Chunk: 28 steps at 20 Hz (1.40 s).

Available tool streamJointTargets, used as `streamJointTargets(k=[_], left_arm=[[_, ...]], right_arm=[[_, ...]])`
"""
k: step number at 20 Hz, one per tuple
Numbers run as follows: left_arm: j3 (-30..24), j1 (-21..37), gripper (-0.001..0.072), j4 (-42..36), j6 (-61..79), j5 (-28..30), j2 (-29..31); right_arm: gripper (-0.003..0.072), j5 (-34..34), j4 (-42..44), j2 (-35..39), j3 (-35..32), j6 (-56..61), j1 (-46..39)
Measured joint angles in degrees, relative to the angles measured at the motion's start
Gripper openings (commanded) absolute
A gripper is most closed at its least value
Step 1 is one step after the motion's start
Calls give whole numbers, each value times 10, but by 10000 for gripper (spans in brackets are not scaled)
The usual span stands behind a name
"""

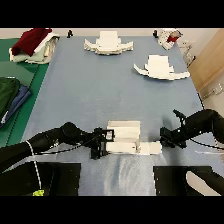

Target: Fold the box.

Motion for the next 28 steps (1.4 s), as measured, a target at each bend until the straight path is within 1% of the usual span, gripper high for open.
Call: streamJointTargets(k=[3, 7, 10, 12, 13, 14, 15, 16, 20, 21, 22, 25, 26, 28], left_arm=[[0, 0, 508, 0, 0, 0, 0], [0, 0, 509, 0, 0, 0, 0], [0, 0, 509, 0, 0, 0, 0], [0, 0, 509, 0, 0, 0, 0], [0, 0, 509, 0, 0, 0, 0], [0, 0, 509, 0, 0, 0, 0], [0, 0, 509, 0, 0, 0, 0], [0, 0, 509, 0, 0, 0, 0], [0, 0, 509, 0, 0, 0, 0], [0, 0, 508, 0, 0, 0, 0], [0, 0, 509, 0, 0, 0, 0], [0, 0, 509, 0, 0, 0, 0], [0, 0, 509, 0, 0, 0, 0], [0, 0, 509, 0, 0, 0, 0]], right_arm=[[6, 16, 59, -5, -33, -26, 4], [6, 49, 111, -7, -51, -45, 40], [6, 62, 129, -3, -52, -50, 66], [8, 66, 136, 13, -48, -52, 78], [25, 66, 137, 24, -45, -52, 81], [122, 64, 138, 37, -43, -51, 83], [248, 58, 140, 50, -42, -49, 86], [310, 52, 140, 62, -41, -48, 87], [311, 28, 143, 98, -39, -46, 90], [381, 25, 144, 104, -39, -44, 92], [549, 22, 146, 108, -39, -45, 96], [545, 25, 149, 115, -39, -49, 127], [517, 35, 149, 116, -39, -49, 142], [515, 73, 148, 118, -39, -45, 176]])
